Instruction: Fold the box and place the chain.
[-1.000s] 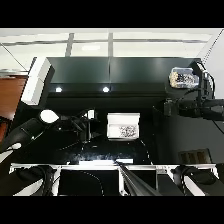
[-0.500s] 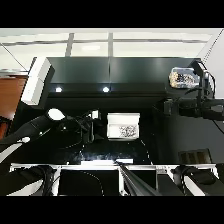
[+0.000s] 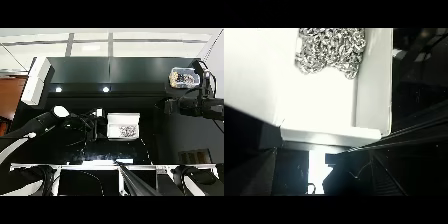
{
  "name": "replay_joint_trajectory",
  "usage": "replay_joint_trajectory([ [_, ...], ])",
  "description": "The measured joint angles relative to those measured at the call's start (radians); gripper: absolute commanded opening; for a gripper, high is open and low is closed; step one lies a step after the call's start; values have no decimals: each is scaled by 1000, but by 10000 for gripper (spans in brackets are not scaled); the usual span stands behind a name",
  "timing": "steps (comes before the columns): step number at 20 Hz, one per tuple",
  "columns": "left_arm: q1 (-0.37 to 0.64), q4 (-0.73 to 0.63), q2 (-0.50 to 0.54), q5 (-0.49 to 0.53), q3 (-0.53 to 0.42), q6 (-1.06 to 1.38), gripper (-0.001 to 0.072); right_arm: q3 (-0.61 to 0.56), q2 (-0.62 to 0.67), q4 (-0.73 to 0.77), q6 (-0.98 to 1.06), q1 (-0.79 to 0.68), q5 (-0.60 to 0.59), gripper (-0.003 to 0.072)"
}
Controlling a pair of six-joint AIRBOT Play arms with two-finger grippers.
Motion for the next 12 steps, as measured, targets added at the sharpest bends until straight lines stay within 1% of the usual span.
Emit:
replay_joint_trajectory([
  [3,-21,-2,-11,11,7,-2,705,0,0,-2,0,0,2,535],
  [12,-34,-19,-17,21,12,-5,705,0,0,-5,0,0,10,534],
])
